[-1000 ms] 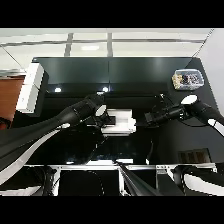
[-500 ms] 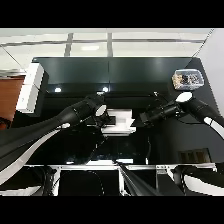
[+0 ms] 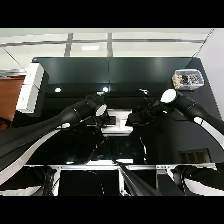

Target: Fold the box and place the chain.

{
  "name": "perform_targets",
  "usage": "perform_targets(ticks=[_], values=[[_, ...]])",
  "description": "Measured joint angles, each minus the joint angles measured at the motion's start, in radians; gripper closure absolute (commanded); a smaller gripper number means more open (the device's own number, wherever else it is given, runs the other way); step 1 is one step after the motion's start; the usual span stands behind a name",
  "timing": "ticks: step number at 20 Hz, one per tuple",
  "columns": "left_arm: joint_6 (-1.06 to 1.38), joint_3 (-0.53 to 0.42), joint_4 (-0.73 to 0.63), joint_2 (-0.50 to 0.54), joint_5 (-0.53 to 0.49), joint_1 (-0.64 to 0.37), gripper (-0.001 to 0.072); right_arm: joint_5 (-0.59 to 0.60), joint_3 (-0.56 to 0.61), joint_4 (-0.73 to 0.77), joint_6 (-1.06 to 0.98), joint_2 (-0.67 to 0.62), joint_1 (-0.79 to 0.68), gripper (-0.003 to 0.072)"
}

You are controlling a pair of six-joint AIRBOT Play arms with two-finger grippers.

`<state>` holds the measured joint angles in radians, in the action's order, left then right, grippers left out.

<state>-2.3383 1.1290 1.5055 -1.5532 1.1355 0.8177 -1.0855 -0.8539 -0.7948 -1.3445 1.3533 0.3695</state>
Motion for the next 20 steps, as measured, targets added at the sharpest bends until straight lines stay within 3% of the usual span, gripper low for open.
perform_targets(ticks=[6,8,10,20], values=[[0.0,0.0,0.0,0.0,-0.001,0.0,0.0681,0.079,-0.057,-0.342,-0.375,0.005,0.187,0.0245],[0.0,0.0,0.0,0.0,-0.001,0.0,0.0681,0.074,-0.075,-0.465,-0.515,0.007,0.243,0.0335],[0.0,0.0,0.0,0.0,-0.001,0.0,0.0681,0.059,-0.085,-0.555,-0.629,0.009,0.284,0.0336],[0.0,0.0,0.0,0.0,-0.002,0.0,0.0681,0.024,-0.129,-0.653,-0.872,0.049,0.341,0.0342]])
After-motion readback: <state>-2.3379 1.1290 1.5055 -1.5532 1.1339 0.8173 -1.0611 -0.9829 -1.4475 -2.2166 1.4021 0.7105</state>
